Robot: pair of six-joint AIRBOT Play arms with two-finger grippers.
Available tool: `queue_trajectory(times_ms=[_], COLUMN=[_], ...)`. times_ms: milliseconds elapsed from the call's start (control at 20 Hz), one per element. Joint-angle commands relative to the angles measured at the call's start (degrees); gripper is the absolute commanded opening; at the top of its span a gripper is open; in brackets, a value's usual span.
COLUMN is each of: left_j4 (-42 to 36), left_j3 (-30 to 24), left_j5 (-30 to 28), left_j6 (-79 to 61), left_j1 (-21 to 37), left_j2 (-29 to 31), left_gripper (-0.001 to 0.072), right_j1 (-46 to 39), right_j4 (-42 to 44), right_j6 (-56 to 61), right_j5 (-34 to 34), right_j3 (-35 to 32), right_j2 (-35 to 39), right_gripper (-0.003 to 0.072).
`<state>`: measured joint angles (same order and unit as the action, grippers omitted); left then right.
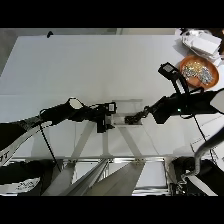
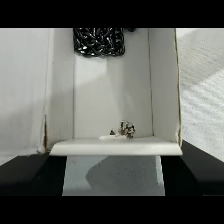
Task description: Fold the box and place the chain.
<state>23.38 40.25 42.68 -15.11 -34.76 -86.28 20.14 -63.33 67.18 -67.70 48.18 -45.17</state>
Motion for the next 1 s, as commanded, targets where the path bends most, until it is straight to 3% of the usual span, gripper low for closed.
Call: queue_trajectory(times_ms=[0, 300, 500, 750, 950], left_j4=[0.00, 0.00, 0.00, 0.00, 0.00], left_j3=[0.00, 0.00, 0.00, 0.00, 0.00], left_j5=[0.00, -0.02, -0.04, 0.00, -0.02], left_j6=[-0.02, -0.02, -0.02, -0.02, -0.02], left_j1=[0.02, 0.02, 0.02, 0.02, 0.02], left_j2=[0.04, 0.04, 0.04, 0.04, 0.04], left_gripper=[0.0323, 0.0323, 0.0323, 0.0323, 0.0323], right_j1=[5.64, 11.98, 12.66, 12.66, 12.66], right_j4=[4.15, 4.24, 3.02, 2.62, 5.29], right_j6=[-0.17, -0.09, 1.88, 1.79, 0.90], right_j5=[5.68, 15.58, 15.87, 19.96, 23.15], right_j3=[0.07, 0.07, -0.83, -6.56, -6.91], right_j2=[3.74, 3.72, 1.81, -7.72, -17.75], right_gripper=[0.0012, 0.0012, 0.0012, 0.0013, 0.0014])
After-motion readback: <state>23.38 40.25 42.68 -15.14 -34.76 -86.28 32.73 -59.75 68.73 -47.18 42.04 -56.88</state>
